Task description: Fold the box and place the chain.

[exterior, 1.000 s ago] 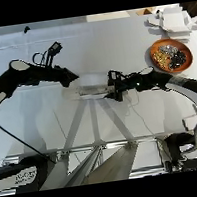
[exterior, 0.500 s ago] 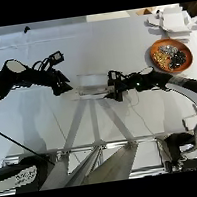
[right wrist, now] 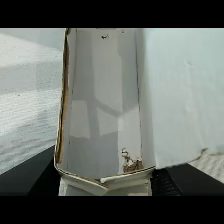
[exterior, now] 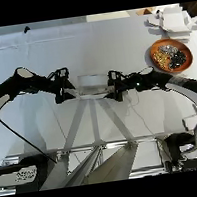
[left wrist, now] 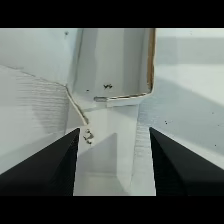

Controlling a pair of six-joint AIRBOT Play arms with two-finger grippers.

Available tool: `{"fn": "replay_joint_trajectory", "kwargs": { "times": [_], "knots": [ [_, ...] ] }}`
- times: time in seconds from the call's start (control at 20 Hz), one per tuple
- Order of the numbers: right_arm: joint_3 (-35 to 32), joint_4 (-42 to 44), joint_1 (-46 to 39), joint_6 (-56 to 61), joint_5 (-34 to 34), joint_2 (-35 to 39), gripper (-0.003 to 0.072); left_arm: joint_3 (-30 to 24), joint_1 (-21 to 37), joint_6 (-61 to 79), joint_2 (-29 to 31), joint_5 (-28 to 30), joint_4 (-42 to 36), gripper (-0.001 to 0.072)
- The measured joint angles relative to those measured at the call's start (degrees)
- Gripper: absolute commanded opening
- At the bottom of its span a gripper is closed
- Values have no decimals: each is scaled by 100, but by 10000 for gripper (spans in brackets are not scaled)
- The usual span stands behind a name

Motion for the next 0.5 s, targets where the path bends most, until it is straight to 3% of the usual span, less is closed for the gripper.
{"fn": "replay_joint_trajectory", "kwargs": {
  "times": [0.3,0.4,0.5],
  "knots": [
    [0,0,0,-2,0,0,498,-42,0,654,-177,-35,-151,470],
    [0,0,0,-2,0,0,498,-46,0,728,-192,-83,-203,321],
    [2,0,0,-2,-2,0,498,-46,0,778,-201,-164,-243,276]
  ]
}}
